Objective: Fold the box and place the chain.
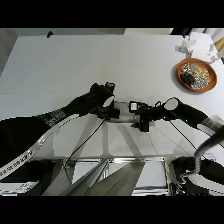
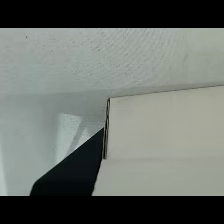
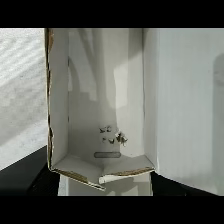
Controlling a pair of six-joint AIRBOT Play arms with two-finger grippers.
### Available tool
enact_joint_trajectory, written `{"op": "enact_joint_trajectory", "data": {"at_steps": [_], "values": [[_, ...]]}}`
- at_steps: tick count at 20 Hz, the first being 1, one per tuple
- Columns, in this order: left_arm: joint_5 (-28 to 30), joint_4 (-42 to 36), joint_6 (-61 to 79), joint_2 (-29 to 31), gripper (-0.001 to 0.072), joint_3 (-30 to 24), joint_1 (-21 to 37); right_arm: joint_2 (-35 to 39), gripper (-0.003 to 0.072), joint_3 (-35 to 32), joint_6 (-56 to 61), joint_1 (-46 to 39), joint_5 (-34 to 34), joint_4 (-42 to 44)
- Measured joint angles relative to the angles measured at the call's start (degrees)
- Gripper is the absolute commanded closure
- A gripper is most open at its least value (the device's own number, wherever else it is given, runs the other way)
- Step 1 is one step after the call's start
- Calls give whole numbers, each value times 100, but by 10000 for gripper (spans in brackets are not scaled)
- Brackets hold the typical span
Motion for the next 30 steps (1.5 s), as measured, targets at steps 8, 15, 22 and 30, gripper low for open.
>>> {"op": "enact_joint_trajectory", "data": {"at_steps": [8,15,22,30], "values": [[-11,11,17,-13,383,-2,0,0,390,0,13,-2,-15,2],[46,-125,-46,-81,706,4,-33,0,390,0,48,-2,17,20],[0,-70,76,-109,541,2,-76,0,390,0,-11,-2,-13,-4],[-221,-118,286,160,451,-7,-24,0,390,0,2,-2,-4,0]]}}
